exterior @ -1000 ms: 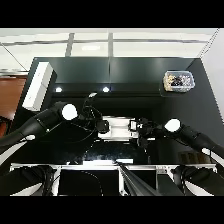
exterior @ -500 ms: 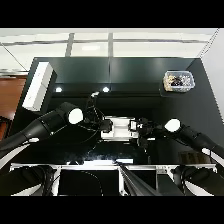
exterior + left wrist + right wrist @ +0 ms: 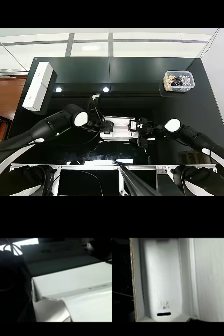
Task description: Fold the box and place the chain.
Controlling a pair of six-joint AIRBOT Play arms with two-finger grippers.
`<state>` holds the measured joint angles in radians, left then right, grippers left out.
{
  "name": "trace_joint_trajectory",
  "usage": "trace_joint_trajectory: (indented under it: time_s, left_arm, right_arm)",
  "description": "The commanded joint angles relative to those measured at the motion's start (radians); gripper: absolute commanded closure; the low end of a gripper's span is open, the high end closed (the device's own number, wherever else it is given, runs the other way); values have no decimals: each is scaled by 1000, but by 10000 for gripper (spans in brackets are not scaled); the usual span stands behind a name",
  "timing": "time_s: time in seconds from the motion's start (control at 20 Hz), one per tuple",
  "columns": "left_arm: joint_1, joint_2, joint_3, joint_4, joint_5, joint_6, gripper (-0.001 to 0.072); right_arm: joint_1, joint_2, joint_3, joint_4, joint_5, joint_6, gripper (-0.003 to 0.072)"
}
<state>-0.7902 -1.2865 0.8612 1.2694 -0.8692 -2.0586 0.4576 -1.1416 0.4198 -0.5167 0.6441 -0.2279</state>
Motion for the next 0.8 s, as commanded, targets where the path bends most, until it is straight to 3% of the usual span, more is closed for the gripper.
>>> trace_joint_trajectory:
  time_s: [0.0, 0.2, 0.3, 0.75]
  left_arm:
    - [-18, -55, 42, 35, -31, -19, 186]
    - [-75, -122, 133, 215, -210, -126, 193]
    - [-107, -137, 151, 227, -199, -158, 266]
    - [-128, -198, 178, 238, -191, -285, 268]
  right_arm:
    - [1, 0, 0, 0, 0, 0, 524]
    - [1, 0, 0, 0, 0, 0, 525]
    - [1, 0, 0, 0, 0, 0, 525]
    - [1, 0, 0, 0, 1, 0, 524]
